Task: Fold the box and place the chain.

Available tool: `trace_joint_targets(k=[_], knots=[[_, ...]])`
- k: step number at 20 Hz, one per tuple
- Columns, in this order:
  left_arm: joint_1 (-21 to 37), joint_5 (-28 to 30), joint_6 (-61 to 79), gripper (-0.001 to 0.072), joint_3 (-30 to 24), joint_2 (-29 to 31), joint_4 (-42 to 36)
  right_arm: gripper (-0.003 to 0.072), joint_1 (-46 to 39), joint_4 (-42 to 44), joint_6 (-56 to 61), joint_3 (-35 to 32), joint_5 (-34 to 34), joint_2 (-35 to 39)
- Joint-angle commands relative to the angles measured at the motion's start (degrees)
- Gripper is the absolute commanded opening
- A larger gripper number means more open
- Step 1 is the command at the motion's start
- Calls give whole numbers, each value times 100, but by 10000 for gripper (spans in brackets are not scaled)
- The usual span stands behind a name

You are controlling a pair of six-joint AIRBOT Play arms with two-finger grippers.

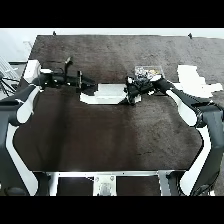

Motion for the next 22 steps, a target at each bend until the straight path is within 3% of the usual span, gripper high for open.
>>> trace_joint_targets(k=[1,3,8,11,15,18,22], knots=[[321,-885,-28,20,9,273,-326,581,0,0,2,0,4,-2],[365,-1209,44,18,13,468,-321,582,0,0,2,0,4,-2],[7,-1054,-74,14,-238,1056,-122,582,0,0,2,0,2,-2],[-356,-260,208,14,-1054,1606,166,581,0,0,4,0,2,-2],[-695,1255,872,14,-2249,2186,195,581,0,0,2,0,4,-2],[-981,1827,870,15,-2608,2199,205,581,0,0,2,0,4,-2],[-1231,2551,1012,14,-2658,2194,354,581,0,0,2,0,4,-2]])
